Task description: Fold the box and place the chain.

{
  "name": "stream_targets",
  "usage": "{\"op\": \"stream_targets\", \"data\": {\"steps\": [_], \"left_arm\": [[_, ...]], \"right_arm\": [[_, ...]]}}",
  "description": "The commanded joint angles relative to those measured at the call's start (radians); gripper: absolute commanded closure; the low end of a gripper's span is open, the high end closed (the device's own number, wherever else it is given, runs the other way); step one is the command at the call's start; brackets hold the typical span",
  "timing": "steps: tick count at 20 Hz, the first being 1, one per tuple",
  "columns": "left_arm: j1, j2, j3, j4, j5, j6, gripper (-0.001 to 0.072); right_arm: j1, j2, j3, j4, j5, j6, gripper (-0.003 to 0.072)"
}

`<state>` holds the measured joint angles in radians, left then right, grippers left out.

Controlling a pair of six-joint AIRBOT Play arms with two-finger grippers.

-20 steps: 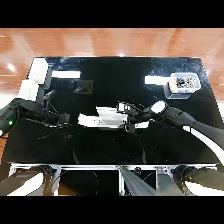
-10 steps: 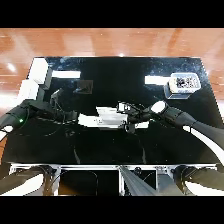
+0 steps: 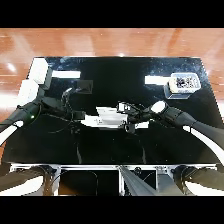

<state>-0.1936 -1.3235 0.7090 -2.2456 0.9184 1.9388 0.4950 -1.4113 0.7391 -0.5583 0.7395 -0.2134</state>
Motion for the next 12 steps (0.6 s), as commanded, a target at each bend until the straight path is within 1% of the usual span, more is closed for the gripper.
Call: {"op": "stream_targets", "data": {"steps": [1, 2, 3, 4, 5, 12], "left_arm": [[-0.006, -0.01, 0.061, -0.002, 0.089, 0.001, 0.0671], [-0.006, -0.01, 0.074, 0.002, 0.121, 0.001, 0.0575], [-0.006, -0.01, 0.082, 0.0, 0.144, 0.001, 0.0416], [-0.007, -0.01, 0.087, -0.001, 0.156, 0.001, 0.028], [-0.008, -0.01, 0.089, -0.005, 0.167, 0.001, 0.0203], [-0.008, -0.01, 0.139, -0.027, 0.23, 0.001, 0.0197]], "right_arm": [[0.0, 0.0, 0.001, 0.0, 0.0, 0.0, 0.0058], [0.0, 0.0, 0.001, 0.0, 0.0, 0.0, 0.0058], [0.0, 0.0, 0.001, 0.0, 0.0, 0.0, 0.0058], [0.0, 0.0, 0.001, 0.0, 0.0, 0.0, 0.0058], [0.0, 0.0, 0.001, 0.0, 0.0, 0.0, 0.0058], [0.0, 0.0, 0.001, 0.0, 0.0, 0.0, 0.0058]]}}
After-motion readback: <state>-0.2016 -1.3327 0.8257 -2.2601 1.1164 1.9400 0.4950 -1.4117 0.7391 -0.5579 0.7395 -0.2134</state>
